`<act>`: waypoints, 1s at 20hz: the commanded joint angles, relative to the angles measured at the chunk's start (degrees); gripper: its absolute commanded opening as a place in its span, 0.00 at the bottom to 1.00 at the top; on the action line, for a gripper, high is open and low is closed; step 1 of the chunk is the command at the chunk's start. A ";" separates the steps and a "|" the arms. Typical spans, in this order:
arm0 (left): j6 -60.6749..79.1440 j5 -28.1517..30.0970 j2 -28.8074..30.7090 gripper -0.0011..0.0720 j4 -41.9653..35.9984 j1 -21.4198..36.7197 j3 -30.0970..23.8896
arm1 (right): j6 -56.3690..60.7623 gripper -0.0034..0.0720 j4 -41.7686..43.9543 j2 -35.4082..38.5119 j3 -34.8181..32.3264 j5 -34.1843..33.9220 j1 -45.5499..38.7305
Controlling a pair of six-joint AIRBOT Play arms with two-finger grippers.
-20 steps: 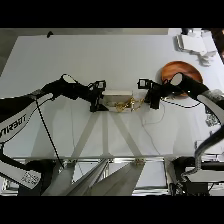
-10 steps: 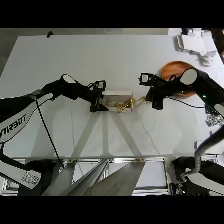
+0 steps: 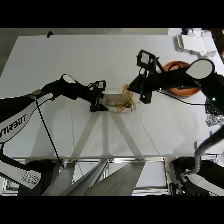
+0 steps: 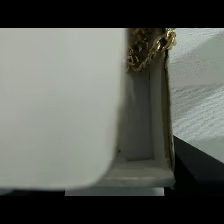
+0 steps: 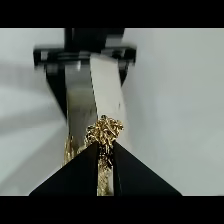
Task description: Fold the box and place the chain.
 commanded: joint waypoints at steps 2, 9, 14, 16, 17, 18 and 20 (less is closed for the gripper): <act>0.02 0.02 0.00 0.23 0.02 0.00 0.07 | -0.02 0.06 9.40 0.04 2.54 -3.98 0.37; 0.02 0.02 0.00 0.23 0.02 0.00 0.07 | 0.20 0.06 9.70 -1.29 2.54 -4.04 0.83; 0.02 0.02 0.02 0.23 0.02 0.00 0.07 | -0.42 0.05 20.04 -2.64 2.54 -6.47 2.89; 0.02 0.02 0.02 0.23 0.02 0.00 0.07 | -0.48 0.05 25.38 -2.64 2.54 -7.80 2.86; 0.02 0.02 0.00 0.23 0.02 0.00 0.07 | -0.48 0.05 25.18 -2.64 2.54 -8.35 2.86; 0.02 0.02 0.02 0.23 0.02 0.00 0.07 | -0.46 0.05 23.76 -2.64 2.54 -8.44 2.86; 0.02 0.02 0.00 0.23 0.02 0.00 0.07 | 0.33 0.06 18.69 -2.64 2.54 -8.37 2.86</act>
